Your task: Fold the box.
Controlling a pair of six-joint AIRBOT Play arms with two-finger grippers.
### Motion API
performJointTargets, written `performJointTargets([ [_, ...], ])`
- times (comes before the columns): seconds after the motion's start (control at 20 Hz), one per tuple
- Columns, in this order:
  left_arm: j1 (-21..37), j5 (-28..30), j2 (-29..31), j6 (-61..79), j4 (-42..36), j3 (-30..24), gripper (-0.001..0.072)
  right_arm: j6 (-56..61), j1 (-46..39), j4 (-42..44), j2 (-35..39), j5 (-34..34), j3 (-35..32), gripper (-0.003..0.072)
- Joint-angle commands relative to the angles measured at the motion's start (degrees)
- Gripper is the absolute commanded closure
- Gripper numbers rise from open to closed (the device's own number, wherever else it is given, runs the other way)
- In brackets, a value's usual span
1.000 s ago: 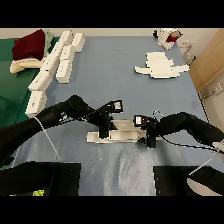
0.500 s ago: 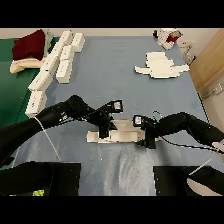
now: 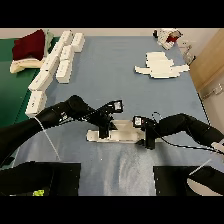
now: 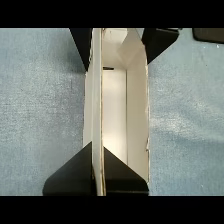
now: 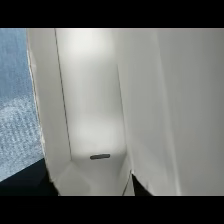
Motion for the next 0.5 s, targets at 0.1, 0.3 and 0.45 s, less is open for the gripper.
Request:
performJointTargets([
  [0.1,0.0,0.0,0.0,0.0,0.0,0.0,0.0694,0.1,0.1,-0.4,0.0,0.4,-0.1,0.0130],
  [0.3,0.0,0.0,0.0,0.0,0.0,0.0,0.0694,0.1,0.0,-0.4,0.0,0.3,-0.1,0.0131],
  [0.45,0.0,0.0,0.0,0.0,0.0,0.0,0.0694,0.1,0.0,-0.4,0.0,-0.2,-0.1,0.0131],
])
